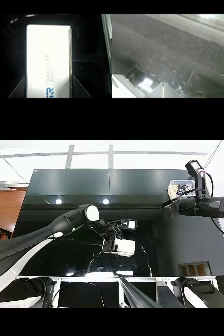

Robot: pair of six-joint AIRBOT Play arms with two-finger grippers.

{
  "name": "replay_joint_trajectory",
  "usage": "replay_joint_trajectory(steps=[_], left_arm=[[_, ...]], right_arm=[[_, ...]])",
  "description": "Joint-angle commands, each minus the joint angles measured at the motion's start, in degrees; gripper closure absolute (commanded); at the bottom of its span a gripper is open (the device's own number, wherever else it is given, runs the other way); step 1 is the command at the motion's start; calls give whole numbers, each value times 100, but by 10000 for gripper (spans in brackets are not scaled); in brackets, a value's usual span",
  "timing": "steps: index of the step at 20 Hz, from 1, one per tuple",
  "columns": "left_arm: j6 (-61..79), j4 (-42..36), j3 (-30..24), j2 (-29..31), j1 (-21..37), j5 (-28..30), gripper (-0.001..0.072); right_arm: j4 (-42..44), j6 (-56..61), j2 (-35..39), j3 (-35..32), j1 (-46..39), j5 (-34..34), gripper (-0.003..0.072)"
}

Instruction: Fold the box and place the chain.

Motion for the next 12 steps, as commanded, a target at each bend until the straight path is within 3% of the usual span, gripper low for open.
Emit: replay_joint_trajectory(steps=[1, 9, 12], left_arm=[[-575, 258, 11, 9, -136, 7, -3], [-1534, 1209, 9, 7, -522, 225, -3], [-2330, 1637, -122, -17, -656, 872, -3]], right_arm=[[0, 2, 0, 7, -4, 7, 670], [-2, 0, -2, 7, -4, -4, 670], [0, 4, -2, 7, -4, -15, 670]])
